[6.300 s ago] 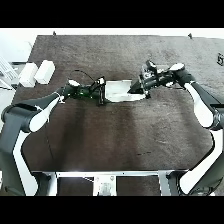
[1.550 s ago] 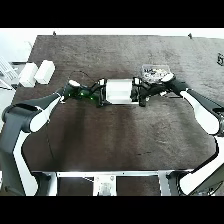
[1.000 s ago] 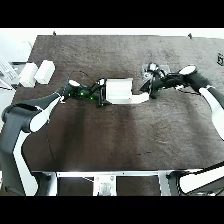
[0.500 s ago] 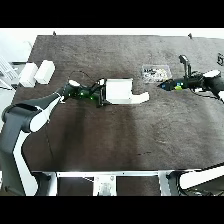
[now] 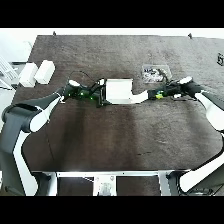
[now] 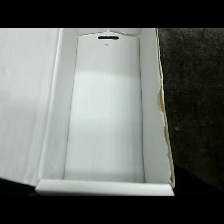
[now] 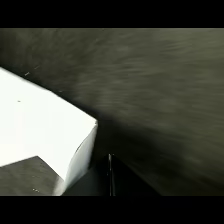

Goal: Fold the box and place the chain.

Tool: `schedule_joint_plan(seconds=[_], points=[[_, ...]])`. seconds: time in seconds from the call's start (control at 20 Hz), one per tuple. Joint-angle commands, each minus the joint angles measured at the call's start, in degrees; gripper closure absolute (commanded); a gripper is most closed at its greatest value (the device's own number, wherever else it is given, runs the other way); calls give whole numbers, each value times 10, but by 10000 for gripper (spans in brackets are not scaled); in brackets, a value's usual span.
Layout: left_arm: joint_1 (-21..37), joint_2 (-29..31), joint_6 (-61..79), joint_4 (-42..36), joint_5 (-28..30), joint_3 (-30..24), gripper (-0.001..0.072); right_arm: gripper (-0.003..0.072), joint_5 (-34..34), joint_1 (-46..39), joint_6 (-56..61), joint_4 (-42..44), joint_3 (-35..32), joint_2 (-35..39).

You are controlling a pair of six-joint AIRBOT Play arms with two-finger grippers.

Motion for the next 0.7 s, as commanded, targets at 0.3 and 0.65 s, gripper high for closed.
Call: schedule_joint_plan(seconds=[0.3, 0.65], points=[[0, 0, 0, 0, 0, 0, 239, 678, 35, 33, 49, 0, 40, 21], [0, 0, 0, 0, 0, 0, 238, 531, 37, 36, 48, 21, 43, 39]])
